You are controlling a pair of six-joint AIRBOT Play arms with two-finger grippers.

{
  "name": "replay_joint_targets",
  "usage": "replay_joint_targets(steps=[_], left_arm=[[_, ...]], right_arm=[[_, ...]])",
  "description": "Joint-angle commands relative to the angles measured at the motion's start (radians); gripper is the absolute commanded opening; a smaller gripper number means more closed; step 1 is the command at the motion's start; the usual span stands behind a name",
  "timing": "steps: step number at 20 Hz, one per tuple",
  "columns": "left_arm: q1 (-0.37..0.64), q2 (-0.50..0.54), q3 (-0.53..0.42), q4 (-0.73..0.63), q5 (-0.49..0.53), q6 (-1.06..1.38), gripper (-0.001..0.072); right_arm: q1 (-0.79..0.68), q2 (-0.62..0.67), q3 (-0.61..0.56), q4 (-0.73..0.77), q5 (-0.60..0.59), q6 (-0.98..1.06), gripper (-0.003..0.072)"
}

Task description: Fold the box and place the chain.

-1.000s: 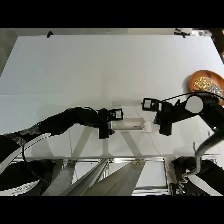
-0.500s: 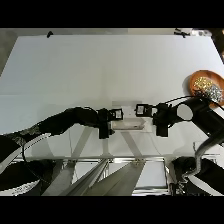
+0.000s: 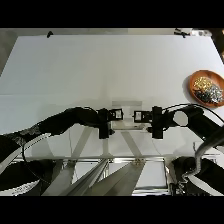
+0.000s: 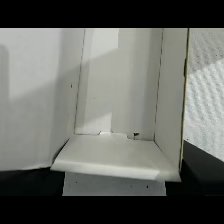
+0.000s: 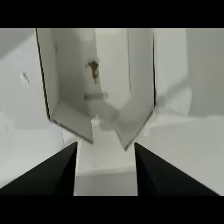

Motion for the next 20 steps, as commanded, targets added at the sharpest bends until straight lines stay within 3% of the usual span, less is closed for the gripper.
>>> replay_joint_targets(steps=[1,9,20], left_arm=[[0.001,0.001,0.0,0.0,0.0,0.0,0.0138],[0.001,0.001,0.0,0.0,0.0,0.0,0.0138],[0.001,0.001,0.0,0.0,0.0,0.0,0.0138]], right_arm=[[0.001,-0.036,-0.011,0.133,-0.05,-0.053,0.0312],[0.002,-0.058,-0.011,0.186,-0.051,-0.077,0.022],[0.036,-0.058,-0.011,0.311,-0.091,-0.161,0.0219]])
